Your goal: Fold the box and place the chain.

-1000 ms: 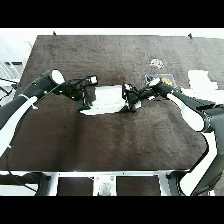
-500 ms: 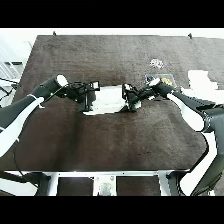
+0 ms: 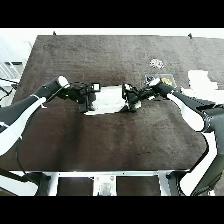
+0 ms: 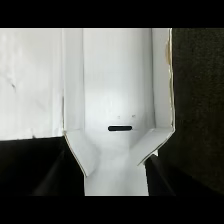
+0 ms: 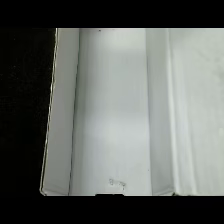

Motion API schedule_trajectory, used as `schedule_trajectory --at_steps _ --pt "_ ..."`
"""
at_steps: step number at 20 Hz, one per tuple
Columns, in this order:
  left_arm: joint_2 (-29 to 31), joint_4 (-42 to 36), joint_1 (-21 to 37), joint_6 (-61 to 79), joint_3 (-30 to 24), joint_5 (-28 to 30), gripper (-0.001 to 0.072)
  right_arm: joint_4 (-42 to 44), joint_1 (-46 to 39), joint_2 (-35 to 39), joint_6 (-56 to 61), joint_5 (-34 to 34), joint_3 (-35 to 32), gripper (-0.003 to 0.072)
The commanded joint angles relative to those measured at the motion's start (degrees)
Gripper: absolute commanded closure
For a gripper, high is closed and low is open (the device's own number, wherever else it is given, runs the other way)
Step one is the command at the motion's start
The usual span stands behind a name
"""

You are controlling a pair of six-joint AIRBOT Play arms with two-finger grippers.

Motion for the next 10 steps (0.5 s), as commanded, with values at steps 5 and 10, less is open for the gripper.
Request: schedule_trajectory --at_steps 5,10 --pt "-0.1 -3.1 0.0 3.0 0.0 -0.6 0.0262 0.0 0.0 0.0 0.0 0.0 0.0 0.0114" --pt "-0.2 -4.6 0.0 3.0 0.0 -0.7 0.0366 0.0 0.0 0.0 0.0 0.0 0.0 0.0114"
